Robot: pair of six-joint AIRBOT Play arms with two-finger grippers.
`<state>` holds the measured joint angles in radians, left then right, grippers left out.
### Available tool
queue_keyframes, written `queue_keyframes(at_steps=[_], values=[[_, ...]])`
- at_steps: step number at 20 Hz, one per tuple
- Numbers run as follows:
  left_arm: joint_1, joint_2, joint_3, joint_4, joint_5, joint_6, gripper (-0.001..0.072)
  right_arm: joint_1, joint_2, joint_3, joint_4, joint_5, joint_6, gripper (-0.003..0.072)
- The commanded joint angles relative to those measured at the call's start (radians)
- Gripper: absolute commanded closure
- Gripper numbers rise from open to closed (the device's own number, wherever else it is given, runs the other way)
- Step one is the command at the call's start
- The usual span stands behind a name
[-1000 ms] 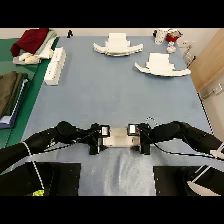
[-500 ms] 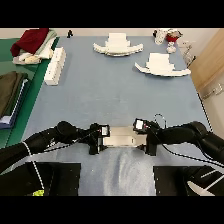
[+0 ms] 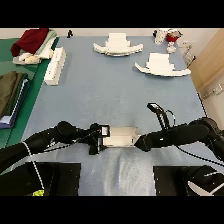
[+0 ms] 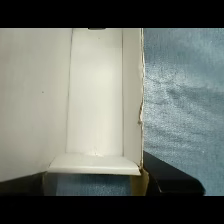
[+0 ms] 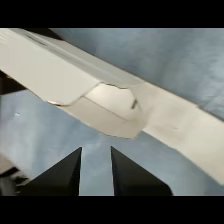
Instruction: Fold the box.
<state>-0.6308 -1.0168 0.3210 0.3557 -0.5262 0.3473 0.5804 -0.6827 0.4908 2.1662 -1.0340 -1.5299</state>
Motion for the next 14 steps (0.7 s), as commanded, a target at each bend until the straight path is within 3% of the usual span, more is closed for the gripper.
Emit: queue_keyframes(at_steps=[1, 4, 7, 8, 9, 14], values=[[0.001, 0.000, 0.001, 0.000, 0.000, 0.000, 0.0197, 0.052, -0.079, 0.017, 0.287, 0.122, 0.125, 0.0399], [0.001, 0.000, 0.001, 0.000, 0.000, 0.000, 0.0198, 0.068, -0.157, 0.111, 0.280, 0.154, 0.099, 0.0399], [0.001, 0.000, 0.001, 0.000, 0.000, 0.000, 0.0197, 0.066, -0.234, 0.208, 0.145, 0.249, 0.067, 0.0421], [0.001, 0.000, 0.001, 0.000, 0.000, 0.000, 0.0197, 0.061, -0.273, 0.221, 0.098, 0.273, 0.067, 0.0510], [0.001, 0.000, 0.001, 0.000, 0.000, 0.000, 0.0197, 0.052, -0.311, 0.224, 0.076, 0.281, 0.067, 0.0544], [0.001, 0.000, 0.001, 0.000, 0.000, 0.000, 0.0197, 0.008, -0.461, 0.224, 0.020, 0.300, 0.052, 0.0546]])
